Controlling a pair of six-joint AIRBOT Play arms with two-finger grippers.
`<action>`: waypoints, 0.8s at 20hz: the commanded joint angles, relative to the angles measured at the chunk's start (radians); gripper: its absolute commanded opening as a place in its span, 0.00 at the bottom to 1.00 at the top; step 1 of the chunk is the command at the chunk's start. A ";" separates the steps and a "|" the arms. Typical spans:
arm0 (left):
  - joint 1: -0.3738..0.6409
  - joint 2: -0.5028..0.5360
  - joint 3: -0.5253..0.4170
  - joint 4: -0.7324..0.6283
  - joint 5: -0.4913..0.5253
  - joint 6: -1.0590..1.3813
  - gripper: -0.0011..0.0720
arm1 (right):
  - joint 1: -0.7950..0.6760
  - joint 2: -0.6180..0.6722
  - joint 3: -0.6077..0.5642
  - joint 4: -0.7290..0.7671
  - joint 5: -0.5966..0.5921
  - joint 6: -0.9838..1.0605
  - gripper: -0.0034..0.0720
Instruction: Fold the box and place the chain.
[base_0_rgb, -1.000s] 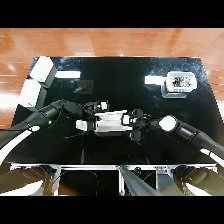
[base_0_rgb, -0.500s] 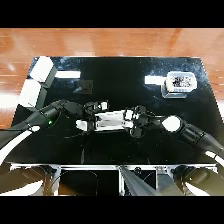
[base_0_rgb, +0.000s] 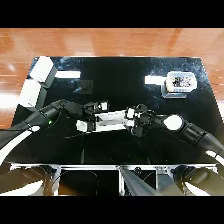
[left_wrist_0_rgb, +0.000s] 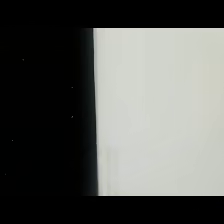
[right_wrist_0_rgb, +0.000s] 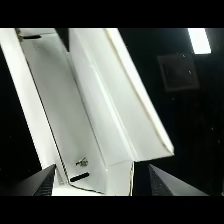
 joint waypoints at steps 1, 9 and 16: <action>0.000 0.000 -0.001 0.001 0.003 0.000 0.05 | 0.000 -0.040 0.003 0.107 0.025 -0.209 1.00; 0.000 0.000 0.011 0.002 -0.023 0.001 0.05 | -0.129 -0.164 0.074 0.245 0.292 -0.359 1.00; 0.000 -0.021 0.032 0.001 -0.013 0.000 0.05 | -0.116 -0.194 0.074 0.200 0.306 -0.272 1.00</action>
